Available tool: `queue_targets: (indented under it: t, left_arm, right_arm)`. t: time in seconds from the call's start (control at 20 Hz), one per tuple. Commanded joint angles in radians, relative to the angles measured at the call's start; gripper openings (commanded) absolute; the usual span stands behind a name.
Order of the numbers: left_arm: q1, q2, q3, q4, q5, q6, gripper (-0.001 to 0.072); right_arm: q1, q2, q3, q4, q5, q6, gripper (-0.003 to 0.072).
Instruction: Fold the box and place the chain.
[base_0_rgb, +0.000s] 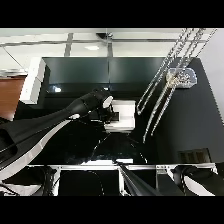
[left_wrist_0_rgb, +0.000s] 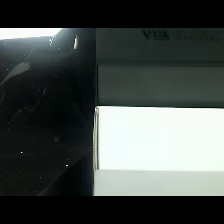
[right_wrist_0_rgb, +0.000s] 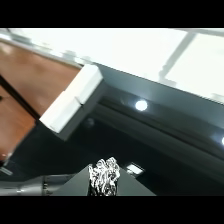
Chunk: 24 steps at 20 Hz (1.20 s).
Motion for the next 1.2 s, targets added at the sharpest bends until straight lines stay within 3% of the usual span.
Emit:
queue_targets:
  t: [0.0,0.45,0.7,0.95,1.15]
  left_arm:
    - [0.0,-0.001,0.0,0.001,0.0,0.0,0.0026]
    - [0.0,-0.001,0.0,0.0,0.0,0.0,0.0026]
    - [0.0,-0.001,0.0,0.0,0.0,0.0,0.0026]
    - [0.0,-0.001,0.0,0.0,0.0,0.0,0.0026]
    - [0.0,-0.001,0.0,0.001,0.0,0.0,0.0026]
  right_arm:
    - [0.001,0.0,0.0,0.078,-0.021,-0.013,0.0015]
    - [0.001,-0.002,0.0,0.195,-0.063,-0.014,0.0015]
    - [0.051,-0.03,0.0,0.185,-0.076,-0.014,0.0015]
    - [0.097,-0.068,-0.007,0.104,-0.017,-0.013,0.0015]
    - [0.126,-0.068,-0.092,0.094,0.04,-0.013,0.0015]
